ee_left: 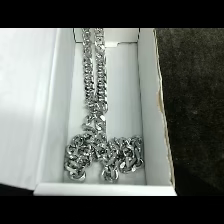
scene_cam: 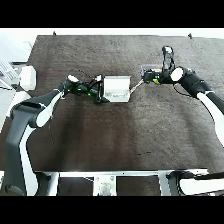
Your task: Fold the box and place the chain.
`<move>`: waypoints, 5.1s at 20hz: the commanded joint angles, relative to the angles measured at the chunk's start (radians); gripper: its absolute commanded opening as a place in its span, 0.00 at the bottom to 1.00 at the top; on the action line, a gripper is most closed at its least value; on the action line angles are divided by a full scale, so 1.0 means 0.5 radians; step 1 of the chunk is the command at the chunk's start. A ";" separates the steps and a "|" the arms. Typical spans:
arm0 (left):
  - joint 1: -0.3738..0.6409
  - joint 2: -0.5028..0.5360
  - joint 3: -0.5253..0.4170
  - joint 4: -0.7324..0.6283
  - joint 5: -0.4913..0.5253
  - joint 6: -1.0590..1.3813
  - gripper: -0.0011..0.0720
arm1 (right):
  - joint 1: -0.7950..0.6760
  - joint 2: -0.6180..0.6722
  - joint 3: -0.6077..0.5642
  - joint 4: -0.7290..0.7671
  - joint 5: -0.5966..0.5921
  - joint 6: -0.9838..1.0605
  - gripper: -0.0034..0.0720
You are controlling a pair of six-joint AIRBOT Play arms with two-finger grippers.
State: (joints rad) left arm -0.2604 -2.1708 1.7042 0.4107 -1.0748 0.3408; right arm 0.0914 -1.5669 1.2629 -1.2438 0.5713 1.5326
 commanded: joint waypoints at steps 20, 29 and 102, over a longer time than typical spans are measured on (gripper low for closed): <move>-0.002 0.002 -0.001 0.001 -0.001 0.000 0.65 | -0.037 -0.505 0.356 0.958 -0.319 -0.890 0.05; -0.002 0.002 -0.001 0.001 0.001 0.000 0.65 | 0.175 0.403 0.243 0.563 -0.259 -0.592 0.05; -0.002 0.002 -0.001 0.001 0.002 0.000 0.65 | -0.063 -0.713 0.356 0.686 -0.158 -0.513 0.59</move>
State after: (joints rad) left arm -0.2604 -2.1708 1.7042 0.4107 -1.0740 0.3408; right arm 0.0708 -1.8748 1.4158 -1.0145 0.4591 1.3697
